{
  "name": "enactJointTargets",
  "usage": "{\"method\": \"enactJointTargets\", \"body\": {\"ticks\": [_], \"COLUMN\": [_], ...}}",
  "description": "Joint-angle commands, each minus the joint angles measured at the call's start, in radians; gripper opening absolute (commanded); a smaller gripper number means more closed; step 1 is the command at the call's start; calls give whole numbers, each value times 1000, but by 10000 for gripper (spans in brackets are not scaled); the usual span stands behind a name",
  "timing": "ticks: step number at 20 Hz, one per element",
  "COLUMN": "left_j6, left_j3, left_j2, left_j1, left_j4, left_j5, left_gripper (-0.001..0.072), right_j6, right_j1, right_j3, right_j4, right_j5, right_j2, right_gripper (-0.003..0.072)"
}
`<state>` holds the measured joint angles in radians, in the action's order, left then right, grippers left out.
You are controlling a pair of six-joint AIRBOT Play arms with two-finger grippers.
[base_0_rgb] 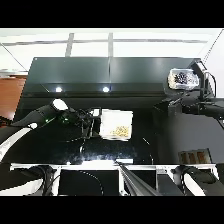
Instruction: Fold the box and place the chain.
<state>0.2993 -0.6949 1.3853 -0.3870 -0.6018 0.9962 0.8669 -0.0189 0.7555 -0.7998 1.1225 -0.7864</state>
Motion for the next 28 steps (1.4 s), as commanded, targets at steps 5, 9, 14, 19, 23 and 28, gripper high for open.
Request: {"method": "enactJointTargets", "body": {"ticks": [5, 9, 14, 19, 23, 28], "left_j6": [-22, -22, -22, -22, -22, -22], "left_j3": [-1, -1, -1, -1, -1, -1], "left_j2": [1, 1, 1, 1, 1, 1], "left_j1": [-1, -1, -1, -1, -1, -1], "left_j4": [8, 7, 7, 7, 7, 7], "left_j5": [-28, -28, -28, -28, -28, -28], "left_gripper": [689, 604, 603, 604, 604, 604], "right_j6": [72, 70, 68, 6, -152, -446], "right_j1": [288, 359, 362, 370, 370, 370], "right_j3": [7, 7, 7, 7, 7, 32], "right_j4": [-13, -14, -23, -21, -12, 111], "right_j5": [-429, -533, -504, -314, -215, -103], "right_j2": [-196, -322, -345, -345, -345, -339], "right_gripper": [720, 720, 720, 720, 720, 720]}}
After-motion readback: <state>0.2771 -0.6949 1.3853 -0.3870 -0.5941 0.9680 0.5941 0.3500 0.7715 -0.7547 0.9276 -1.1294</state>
